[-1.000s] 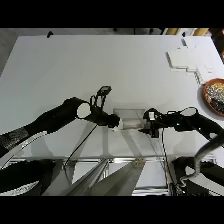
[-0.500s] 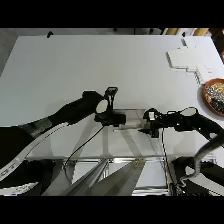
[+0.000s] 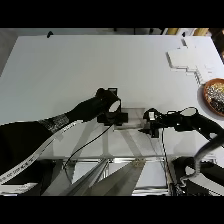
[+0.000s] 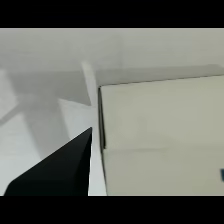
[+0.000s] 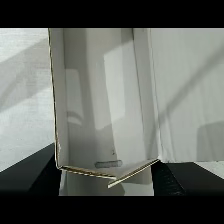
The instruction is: Fold the box and place the chain.
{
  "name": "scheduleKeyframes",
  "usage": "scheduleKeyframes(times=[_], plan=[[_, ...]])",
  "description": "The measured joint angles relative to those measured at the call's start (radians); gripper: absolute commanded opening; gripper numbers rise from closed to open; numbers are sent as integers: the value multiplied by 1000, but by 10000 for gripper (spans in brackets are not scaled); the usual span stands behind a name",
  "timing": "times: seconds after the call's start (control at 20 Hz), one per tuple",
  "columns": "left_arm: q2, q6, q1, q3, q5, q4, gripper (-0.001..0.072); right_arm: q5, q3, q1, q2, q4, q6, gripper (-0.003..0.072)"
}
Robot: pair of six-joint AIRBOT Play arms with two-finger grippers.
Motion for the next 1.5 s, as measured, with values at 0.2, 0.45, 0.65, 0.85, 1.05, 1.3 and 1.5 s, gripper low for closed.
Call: scheduleKeyframes(times=[0.2,0.45,0.65,0.85,1.05,1.3,1.5], plan=[[-8,-16,-11,5,-21,23,154,0,0,0,0,0,0,415],[-37,-23,-27,6,-26,35,71,0,0,0,0,0,0,415],[-44,-31,-32,7,-32,36,4,0,0,0,0,1,3,415],[-47,-25,-32,7,-34,39,98,0,0,0,0,1,2,415],[-44,-19,-32,6,-38,45,152,0,0,1,0,0,0,415],[-34,-30,-30,7,-32,39,3,0,0,1,0,1,0,415],[-32,-27,-30,7,-32,36,59,0,0,1,0,2,0,415]])
